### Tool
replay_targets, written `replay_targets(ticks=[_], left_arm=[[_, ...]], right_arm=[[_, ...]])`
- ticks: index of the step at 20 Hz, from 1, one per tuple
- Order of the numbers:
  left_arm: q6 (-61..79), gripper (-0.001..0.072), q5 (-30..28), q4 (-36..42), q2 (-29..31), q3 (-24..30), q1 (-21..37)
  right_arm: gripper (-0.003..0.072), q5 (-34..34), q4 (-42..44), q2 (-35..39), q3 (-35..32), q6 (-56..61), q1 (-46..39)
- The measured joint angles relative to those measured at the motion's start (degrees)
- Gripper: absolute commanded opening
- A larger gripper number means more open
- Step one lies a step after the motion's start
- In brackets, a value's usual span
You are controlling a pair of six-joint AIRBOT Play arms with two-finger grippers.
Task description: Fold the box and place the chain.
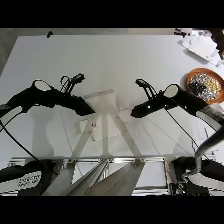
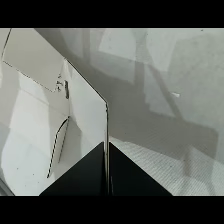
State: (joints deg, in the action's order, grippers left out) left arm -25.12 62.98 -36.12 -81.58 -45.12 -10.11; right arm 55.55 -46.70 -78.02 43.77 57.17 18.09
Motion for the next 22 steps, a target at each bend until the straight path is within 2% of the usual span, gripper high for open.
replay_targets(ticks=[3, 7, 8, 11, 17, 20, 22], left_arm=[[3.41, 0.0478, 0.74, 1.88, -0.83, 0.00, -0.46], [6.97, 0.0320, 1.51, 3.26, -3.19, 0.00, -1.40], [8.04, 0.0265, 1.81, 3.72, -3.76, 0.00, -1.68], [11.69, 0.0020, 2.01, 4.68, -4.72, -0.02, -2.34], [18.47, 0.0001, 2.29, 4.90, -4.48, 0.00, -2.78], [23.96, 0.0005, 1.81, 5.90, -2.95, -0.02, -2.97], [27.56, 0.0002, 1.42, 6.21, -2.21, 0.00, -3.58]], right_arm=[[0.0005, 0.09, 0.09, 0.00, 0.00, -0.02, 0.00], [0.0005, 0.17, 0.28, 0.00, 0.02, 0.00, 0.00], [0.0005, 0.20, 0.31, 0.00, 0.00, 0.00, 0.00], [0.0005, 0.26, 0.22, 0.00, 0.00, 0.00, 0.00], [0.0010, 0.13, 0.37, 0.00, 0.00, 0.02, 0.00], [0.0196, 1.14, 0.35, 0.33, 0.15, 0.00, 0.02], [0.0252, 2.43, -0.04, 1.33, 0.44, 0.00, -0.55]])
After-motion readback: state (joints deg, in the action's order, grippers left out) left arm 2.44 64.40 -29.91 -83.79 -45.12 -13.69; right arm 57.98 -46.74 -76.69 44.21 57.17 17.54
